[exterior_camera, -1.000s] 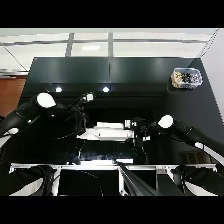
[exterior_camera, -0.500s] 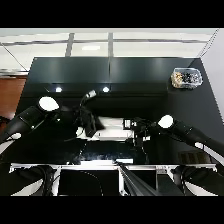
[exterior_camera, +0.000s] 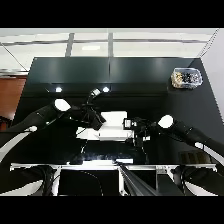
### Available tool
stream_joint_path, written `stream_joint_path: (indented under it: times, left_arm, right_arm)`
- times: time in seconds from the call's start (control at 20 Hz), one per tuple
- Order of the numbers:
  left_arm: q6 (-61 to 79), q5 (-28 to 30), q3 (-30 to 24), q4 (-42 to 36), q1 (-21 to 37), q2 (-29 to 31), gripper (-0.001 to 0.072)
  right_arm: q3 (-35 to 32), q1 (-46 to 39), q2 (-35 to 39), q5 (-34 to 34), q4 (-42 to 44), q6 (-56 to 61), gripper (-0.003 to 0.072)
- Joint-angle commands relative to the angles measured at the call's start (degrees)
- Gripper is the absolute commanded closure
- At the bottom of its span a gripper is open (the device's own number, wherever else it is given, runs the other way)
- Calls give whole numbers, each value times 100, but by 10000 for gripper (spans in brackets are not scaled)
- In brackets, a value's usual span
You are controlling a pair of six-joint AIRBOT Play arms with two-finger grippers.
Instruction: Fold the box and place the chain.
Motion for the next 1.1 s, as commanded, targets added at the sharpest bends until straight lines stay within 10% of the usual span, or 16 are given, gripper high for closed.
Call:
stream_joint_path:
  times: [0.0, 0.25, 0.5, 0.55, 0.65, 1.05]
  left_arm:
    - [-13, 46, 37, 214, -98, -186, 686]
    - [-1102, -1003, 876, 2575, 514, 389, 686]
    - [-170, -2105, 542, 2347, 1639, 1331, 679]
    - [308, -2389, 330, 2035, 1729, 1357, 554]
    - [667, -2124, -122, 1709, 1644, 1305, -1]
    - [1923, -841, -708, 1565, 319, 1025, 7]
  right_arm:
    - [0, 7, -4, 0, 0, -4, 247]
    - [0, 7, -4, 2, 0, -4, 247]
    - [0, 7, -4, 0, 0, -4, 247]
    - [0, 7, -4, 2, 0, -4, 247]
    - [0, 7, -4, 2, 0, -4, 247]
    - [0, 7, -4, 2, 0, -4, 247]
